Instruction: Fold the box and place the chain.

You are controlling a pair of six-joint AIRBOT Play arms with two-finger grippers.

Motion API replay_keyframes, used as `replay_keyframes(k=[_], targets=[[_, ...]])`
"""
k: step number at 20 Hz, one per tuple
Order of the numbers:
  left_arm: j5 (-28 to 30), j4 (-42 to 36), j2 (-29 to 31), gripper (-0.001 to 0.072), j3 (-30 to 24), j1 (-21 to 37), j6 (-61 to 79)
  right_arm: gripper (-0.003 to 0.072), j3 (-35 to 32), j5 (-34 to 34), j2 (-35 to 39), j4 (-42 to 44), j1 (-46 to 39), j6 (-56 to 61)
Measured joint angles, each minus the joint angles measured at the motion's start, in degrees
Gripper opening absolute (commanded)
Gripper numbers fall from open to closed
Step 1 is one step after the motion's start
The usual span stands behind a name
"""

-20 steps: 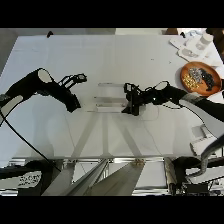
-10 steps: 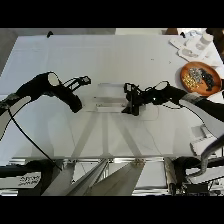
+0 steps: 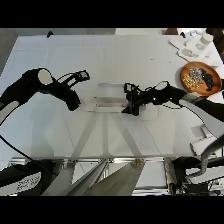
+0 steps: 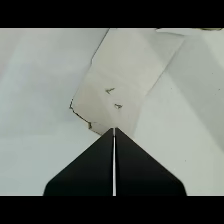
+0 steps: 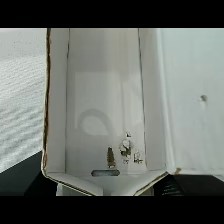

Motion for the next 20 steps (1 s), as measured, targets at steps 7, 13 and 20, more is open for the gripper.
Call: replay_keyframes(k=[7, 13, 20], targets=[[3.0, -8.7, 0.6, 0.0516, 0.0, -1.5, 13.6, 0.0438, 0.0, 0.0, 0.0, 0.0, 0.0, 0.0], [7.0, -11.8, -1.7, 0.0606, 0.0, -2.1, 29.1, 0.0438, 0.0, 0.0, 0.0, 0.0, 0.0, 0.0], [8.6, -12.4, -6.5, 0.063, 0.0, -2.2, 39.8, 0.0438, 0.0, 0.0, 0.0, 0.0, 0.0, 0.0]])
